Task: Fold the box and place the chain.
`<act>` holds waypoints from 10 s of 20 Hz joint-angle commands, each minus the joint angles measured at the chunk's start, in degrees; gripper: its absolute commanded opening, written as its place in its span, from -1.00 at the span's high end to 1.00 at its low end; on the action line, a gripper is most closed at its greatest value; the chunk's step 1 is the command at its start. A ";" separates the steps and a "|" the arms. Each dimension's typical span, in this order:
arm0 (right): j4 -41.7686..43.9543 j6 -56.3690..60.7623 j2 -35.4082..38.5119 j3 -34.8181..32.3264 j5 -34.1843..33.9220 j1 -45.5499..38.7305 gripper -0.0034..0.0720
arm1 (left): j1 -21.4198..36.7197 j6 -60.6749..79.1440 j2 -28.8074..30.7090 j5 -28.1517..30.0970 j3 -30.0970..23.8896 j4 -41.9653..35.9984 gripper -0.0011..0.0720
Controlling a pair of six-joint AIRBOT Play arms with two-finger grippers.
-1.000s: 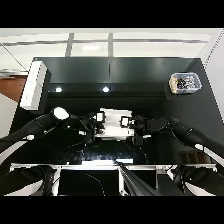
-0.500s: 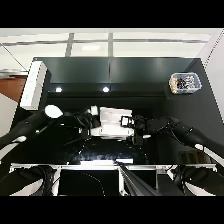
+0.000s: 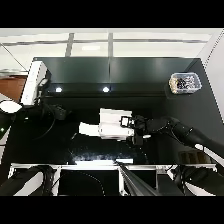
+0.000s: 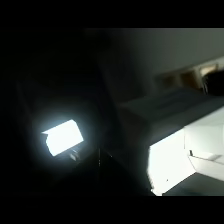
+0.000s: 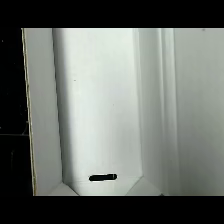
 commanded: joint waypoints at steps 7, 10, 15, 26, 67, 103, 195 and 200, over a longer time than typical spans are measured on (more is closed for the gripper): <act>0.00 0.02 -0.02 0.00 -0.44 0.00 -0.53 | -0.44 -14.23 -19.08 -10.34 -3.08 -6.10 0.89; 0.00 0.04 -0.02 0.00 -0.44 0.00 -0.53 | -6.73 -14.03 -20.76 -7.78 -3.08 -9.07 0.89; 0.00 0.04 -0.02 0.00 -0.44 0.00 -0.53 | -12.74 -13.81 -20.70 -7.50 -0.70 -10.21 -0.77; 0.00 0.04 -0.02 0.00 -0.42 0.00 -0.53 | -16.68 -15.12 -15.65 -10.67 3.80 -10.91 -0.79; -0.02 0.07 -0.02 0.00 -0.44 0.00 -0.53 | -55.56 -81.37 -18.64 -3.45 20.50 46.69 -0.14; 0.00 0.07 -0.02 0.00 -0.46 0.00 -0.53 | -57.20 -89.48 -22.08 -1.29 22.71 46.07 0.87; -12.79 71.54 19.43 -3.45 -27.91 -35.26 0.84 | -56.24 -89.09 -21.07 -3.21 20.31 46.97 0.89; 2.89 72.13 11.08 -10.99 -19.43 -29.77 0.84 | -56.24 -89.07 -21.07 -3.23 20.31 46.73 0.89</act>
